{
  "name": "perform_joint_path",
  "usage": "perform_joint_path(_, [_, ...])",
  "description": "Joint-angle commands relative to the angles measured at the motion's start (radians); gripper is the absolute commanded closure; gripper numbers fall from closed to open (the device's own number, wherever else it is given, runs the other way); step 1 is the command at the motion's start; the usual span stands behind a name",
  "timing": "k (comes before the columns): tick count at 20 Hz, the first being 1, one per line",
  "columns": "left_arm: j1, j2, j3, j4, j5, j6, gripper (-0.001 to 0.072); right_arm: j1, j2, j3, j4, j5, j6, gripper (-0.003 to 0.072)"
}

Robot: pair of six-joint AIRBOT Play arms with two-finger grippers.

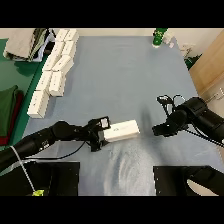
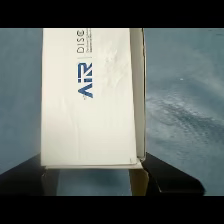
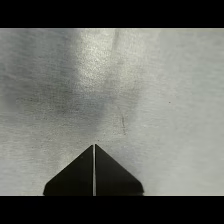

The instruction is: Fold the box.

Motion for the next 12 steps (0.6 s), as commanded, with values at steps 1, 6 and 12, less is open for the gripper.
perform_joint_path(1, [0.166,0.084,0.001,0.265,-0.033,-0.38,0.0303,0.0,-0.001,0.001,0.0,-0.002,0.0,0.0665])
perform_joint_path(6, [0.564,0.195,0.001,0.573,-0.206,-0.769,0.0303,0.0,-0.001,0.001,0.0,-0.002,0.0,0.0665])
perform_joint_path(12, [0.969,0.294,0.0,0.585,-0.331,-0.772,0.0303,0.0,-0.001,0.001,0.0,-0.002,0.0,0.0665])
